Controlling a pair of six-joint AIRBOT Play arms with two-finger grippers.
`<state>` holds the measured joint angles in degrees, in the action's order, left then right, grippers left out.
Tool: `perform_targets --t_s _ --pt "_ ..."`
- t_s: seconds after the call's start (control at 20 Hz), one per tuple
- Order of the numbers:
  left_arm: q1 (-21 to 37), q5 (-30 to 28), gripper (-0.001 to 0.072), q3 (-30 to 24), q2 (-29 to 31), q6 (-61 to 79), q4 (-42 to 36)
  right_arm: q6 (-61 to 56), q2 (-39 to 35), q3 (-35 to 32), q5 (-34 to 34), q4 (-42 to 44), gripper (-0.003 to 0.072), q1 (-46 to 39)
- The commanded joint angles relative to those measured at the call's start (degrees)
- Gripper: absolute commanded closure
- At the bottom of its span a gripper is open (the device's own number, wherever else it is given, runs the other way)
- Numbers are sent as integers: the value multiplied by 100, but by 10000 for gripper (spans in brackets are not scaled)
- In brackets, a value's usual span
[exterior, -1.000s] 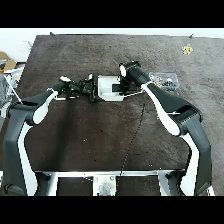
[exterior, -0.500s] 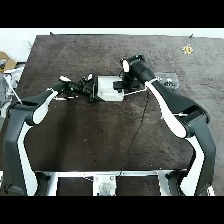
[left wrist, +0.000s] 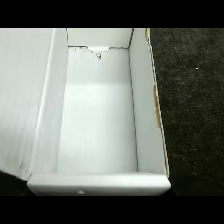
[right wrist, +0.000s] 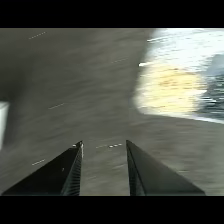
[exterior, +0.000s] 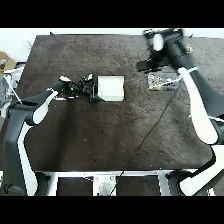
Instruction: Fold the box and place the chain.
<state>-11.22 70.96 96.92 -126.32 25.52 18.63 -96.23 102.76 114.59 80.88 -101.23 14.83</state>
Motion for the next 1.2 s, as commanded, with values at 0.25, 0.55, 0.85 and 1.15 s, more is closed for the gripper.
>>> perform_targets --t_s 0.25,0.55,0.85,1.15 --pt "-2 -2 435 -2 2 2 0 557 437 -11 -507 811 372 -1462" --pt "-2 -4 435 -2 2 0 0 870 1049 -11 -505 1366 478 -1585" --pt "-2 -4 435 -2 2 2 0 1075 1394 -11 -673 1967 478 -1585" --pt "-2 -4 435 -2 2 0 0 1075 1434 -15 -511 1961 479 -1587"
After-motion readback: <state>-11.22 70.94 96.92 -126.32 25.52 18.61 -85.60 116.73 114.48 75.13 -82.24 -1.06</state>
